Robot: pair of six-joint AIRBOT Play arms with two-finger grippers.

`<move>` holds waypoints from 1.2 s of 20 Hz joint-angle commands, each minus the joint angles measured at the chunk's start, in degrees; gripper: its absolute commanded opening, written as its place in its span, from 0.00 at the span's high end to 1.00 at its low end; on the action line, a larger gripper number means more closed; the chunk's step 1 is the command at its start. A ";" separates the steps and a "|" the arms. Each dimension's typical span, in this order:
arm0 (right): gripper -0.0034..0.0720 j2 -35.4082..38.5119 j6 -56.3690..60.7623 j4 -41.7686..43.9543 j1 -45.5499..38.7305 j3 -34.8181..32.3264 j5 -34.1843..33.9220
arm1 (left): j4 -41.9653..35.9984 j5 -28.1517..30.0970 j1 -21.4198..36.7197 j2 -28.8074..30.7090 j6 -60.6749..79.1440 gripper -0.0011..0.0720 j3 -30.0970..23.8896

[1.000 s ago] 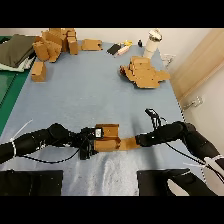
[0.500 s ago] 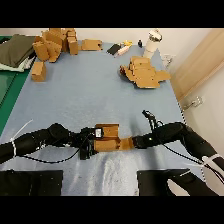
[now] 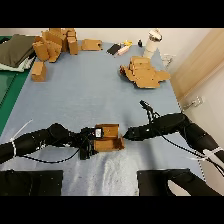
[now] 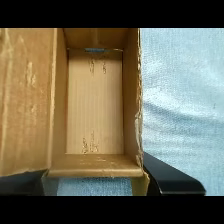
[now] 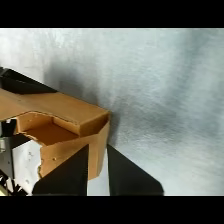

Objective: Fold the box.

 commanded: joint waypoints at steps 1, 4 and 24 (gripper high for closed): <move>0.71 -1.01 2.86 0.26 3.19 0.04 -0.17 | 0.02 0.00 0.02 0.00 0.00 0.34 0.00; 0.46 -2.25 4.28 0.37 8.15 -0.85 2.19 | 0.02 0.00 0.02 0.00 0.00 0.34 0.02; 0.53 -26.91 63.47 -47.10 41.00 24.44 -11.30 | 0.02 0.00 0.02 0.00 0.00 0.34 0.00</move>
